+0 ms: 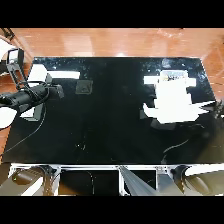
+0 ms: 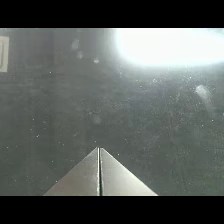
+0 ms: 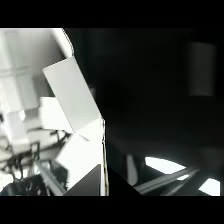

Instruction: Fold the box and place the chain.

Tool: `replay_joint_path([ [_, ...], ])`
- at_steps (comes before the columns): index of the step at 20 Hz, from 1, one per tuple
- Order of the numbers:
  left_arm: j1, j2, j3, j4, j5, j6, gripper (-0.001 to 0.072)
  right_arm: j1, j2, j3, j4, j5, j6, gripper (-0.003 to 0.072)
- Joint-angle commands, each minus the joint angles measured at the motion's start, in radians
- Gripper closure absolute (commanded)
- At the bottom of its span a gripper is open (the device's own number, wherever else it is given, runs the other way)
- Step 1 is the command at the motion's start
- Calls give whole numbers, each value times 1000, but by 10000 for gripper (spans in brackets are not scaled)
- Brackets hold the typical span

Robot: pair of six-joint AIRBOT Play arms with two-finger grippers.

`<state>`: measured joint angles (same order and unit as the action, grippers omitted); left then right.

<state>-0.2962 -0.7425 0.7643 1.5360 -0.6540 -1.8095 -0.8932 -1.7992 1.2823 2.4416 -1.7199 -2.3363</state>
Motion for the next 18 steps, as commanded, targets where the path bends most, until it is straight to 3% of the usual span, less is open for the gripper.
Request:
replay_joint_path([
  [1,1,1,0,0,1,0,688,142,54,-66,62,34,0,668],
  [5,0,0,0,-1,0,0,688,334,204,-243,148,247,88,669],
  [11,-1,-30,0,-82,0,0,688,721,568,-542,185,658,267,669],
  [15,-23,-135,0,-142,-15,4,688,1015,739,-623,149,885,157,669],
  [18,-12,-216,0,-140,-16,5,687,1159,775,-638,89,983,123,669],
])
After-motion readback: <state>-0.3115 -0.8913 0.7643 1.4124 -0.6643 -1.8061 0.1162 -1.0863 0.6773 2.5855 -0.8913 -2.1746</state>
